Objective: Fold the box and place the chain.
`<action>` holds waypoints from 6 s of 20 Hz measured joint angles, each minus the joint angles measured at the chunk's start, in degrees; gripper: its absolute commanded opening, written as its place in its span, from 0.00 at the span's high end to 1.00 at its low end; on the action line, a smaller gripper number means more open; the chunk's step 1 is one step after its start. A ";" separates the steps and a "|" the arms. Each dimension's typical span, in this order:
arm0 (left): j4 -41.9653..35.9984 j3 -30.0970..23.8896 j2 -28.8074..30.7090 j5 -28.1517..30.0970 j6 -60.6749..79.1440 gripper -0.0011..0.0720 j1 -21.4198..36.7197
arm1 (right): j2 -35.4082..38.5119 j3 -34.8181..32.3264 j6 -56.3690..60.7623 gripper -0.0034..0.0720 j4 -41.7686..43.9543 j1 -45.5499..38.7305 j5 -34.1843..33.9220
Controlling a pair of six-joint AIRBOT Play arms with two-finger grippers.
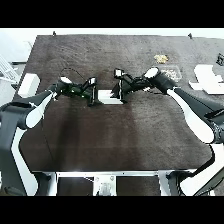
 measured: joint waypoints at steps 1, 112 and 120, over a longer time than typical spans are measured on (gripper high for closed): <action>0.02 0.00 0.00 -0.02 0.00 0.59 0.00 | 0.00 -0.44 0.02 0.49 0.09 0.07 0.20; 3.28 -18.18 22.62 38.32 -41.86 0.00 26.49 | 40.85 -36.11 25.68 0.33 16.48 -6.08 -5.95; 10.19 -18.18 36.89 16.28 -48.70 0.97 27.26 | 43.91 -36.13 30.18 0.94 16.46 -6.08 -5.29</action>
